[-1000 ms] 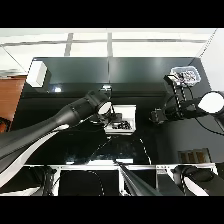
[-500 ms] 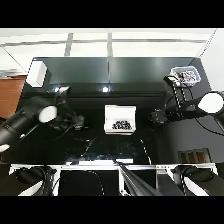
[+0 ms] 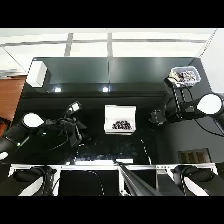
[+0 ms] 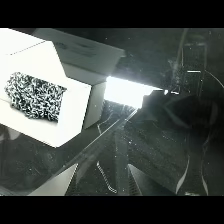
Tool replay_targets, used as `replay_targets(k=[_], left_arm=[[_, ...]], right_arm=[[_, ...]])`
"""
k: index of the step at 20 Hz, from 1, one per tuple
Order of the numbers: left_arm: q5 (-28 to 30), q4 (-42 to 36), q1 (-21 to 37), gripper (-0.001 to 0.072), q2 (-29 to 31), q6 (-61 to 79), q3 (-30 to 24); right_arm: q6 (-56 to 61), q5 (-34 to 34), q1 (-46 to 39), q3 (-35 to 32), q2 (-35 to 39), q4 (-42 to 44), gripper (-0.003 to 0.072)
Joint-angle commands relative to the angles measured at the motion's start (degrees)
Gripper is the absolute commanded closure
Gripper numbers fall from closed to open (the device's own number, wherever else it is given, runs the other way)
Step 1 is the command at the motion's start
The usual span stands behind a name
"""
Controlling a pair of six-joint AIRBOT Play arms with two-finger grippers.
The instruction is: Fold the box and place the chain.
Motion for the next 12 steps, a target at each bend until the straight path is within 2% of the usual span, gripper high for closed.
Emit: replay_targets(k=[1,3,7,12], left_arm=[[9.4,-3.52,-3.48,-0.0005,-0.55,27.89,-0.35],[10.4,-5.33,-5.4,-0.0004,-4.02,34.25,1.6],[8.09,-5.62,-8.39,-0.0004,-15.13,34.38,7.69],[9.27,-8.33,-9.27,-0.0004,-20.17,33.09,10.34]], right_arm=[[1.27,-0.02,0.02,-0.04,0.04,0.02,0.0321],[1.95,-0.13,0.02,-0.04,0.04,0.02,0.0321],[2.12,-0.87,0.02,-0.04,0.04,0.02,0.0321],[2.12,-0.9,0.02,-0.04,0.04,1.4,0.0321]])
